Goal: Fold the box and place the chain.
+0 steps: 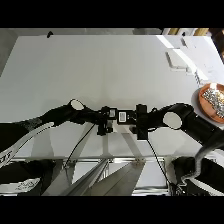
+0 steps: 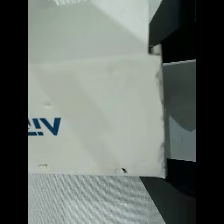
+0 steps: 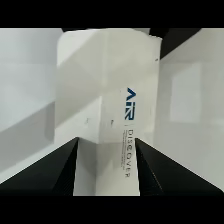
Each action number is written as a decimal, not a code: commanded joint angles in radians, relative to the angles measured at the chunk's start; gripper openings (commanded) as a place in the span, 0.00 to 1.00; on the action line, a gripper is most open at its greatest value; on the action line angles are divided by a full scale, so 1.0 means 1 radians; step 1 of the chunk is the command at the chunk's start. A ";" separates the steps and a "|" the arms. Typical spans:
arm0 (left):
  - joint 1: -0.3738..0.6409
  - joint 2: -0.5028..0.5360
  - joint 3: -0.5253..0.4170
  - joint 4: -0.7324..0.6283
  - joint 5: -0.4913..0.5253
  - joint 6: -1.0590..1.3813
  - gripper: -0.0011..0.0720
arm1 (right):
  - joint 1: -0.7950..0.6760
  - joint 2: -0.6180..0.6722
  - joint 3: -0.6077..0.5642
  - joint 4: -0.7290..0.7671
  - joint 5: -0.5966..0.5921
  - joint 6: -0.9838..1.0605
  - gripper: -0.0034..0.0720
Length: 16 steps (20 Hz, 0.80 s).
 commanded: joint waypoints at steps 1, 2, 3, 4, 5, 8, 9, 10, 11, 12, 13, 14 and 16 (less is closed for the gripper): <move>0.000 -0.001 0.001 0.000 0.002 0.000 0.39 | 0.004 0.000 0.000 -0.069 -0.028 0.047 0.55; 0.000 -0.001 0.001 0.000 0.002 0.000 0.39 | 0.004 0.000 0.000 -0.070 -0.028 0.047 0.44; 0.000 -0.001 0.001 0.000 0.002 0.000 0.39 | 0.004 0.000 0.000 -0.069 -0.029 0.047 0.39; 0.000 -0.001 0.001 0.000 0.002 0.000 0.39 | 0.004 0.000 0.000 -0.069 -0.029 0.047 0.38; 0.000 -0.001 0.001 0.000 0.002 0.000 0.39 | 0.004 0.001 0.000 -0.069 -0.029 0.047 0.33; 0.000 -0.001 0.001 0.000 0.002 0.000 0.39 | 0.004 0.001 0.000 -0.064 -0.029 0.047 0.25; 0.000 -0.001 0.001 0.000 0.002 0.000 0.39 | 0.004 0.001 0.000 -0.060 -0.029 0.047 0.25; 0.000 -0.001 0.001 0.000 0.002 0.000 0.39 | 0.004 0.002 0.000 -0.052 -0.028 0.047 0.24; 0.000 -0.001 0.001 0.000 0.002 0.000 0.39 | 0.004 0.006 0.000 -0.045 -0.029 0.047 0.24; 0.000 -0.001 0.001 0.000 0.002 0.000 0.39 | 0.004 0.014 0.000 -0.042 -0.032 0.047 0.21; 0.000 -0.001 0.001 0.000 0.002 0.000 0.39 | 0.004 0.021 0.000 -0.043 -0.036 0.047 0.18; 0.000 -0.001 0.001 0.000 0.002 0.000 0.39 | 0.004 0.025 0.000 -0.045 -0.046 0.047 0.18; 0.000 -0.001 0.001 0.000 0.002 0.000 0.39 | 0.004 0.019 0.000 -0.047 -0.062 0.047 0.18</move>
